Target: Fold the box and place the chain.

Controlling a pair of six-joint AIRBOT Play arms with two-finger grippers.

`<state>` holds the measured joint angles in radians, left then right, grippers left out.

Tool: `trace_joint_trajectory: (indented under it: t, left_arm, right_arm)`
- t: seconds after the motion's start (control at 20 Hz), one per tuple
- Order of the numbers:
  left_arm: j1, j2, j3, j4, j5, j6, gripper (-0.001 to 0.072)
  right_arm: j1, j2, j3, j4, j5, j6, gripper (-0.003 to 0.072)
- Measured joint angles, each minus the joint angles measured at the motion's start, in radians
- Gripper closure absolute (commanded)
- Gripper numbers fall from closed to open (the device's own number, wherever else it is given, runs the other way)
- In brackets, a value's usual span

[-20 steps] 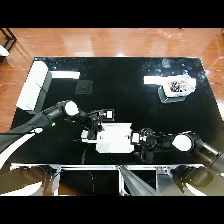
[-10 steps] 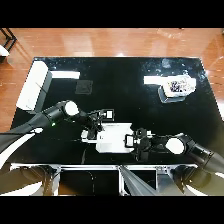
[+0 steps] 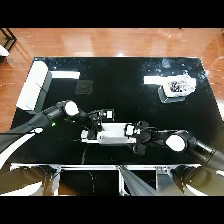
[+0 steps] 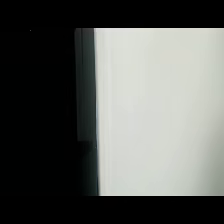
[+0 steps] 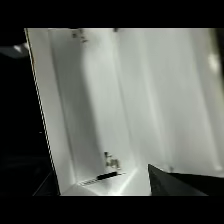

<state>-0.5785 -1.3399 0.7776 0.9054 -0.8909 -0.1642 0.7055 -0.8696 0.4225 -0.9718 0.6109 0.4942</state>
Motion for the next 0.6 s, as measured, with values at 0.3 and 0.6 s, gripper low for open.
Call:
trace_joint_trajectory:
  t: [0.3,0.6]
  left_arm:
    - [0.0,0.0,0.0,-0.001,-0.001,-0.002,0.0687]
    - [0.0,0.0,0.0,-0.001,-0.002,-0.001,0.0687]
  right_arm:
    - [-0.048,0.0,0.043,-0.012,0.018,0.03,-0.0006]
    - [-0.06,-0.003,0.05,-0.017,0.061,0.049,-0.0006]
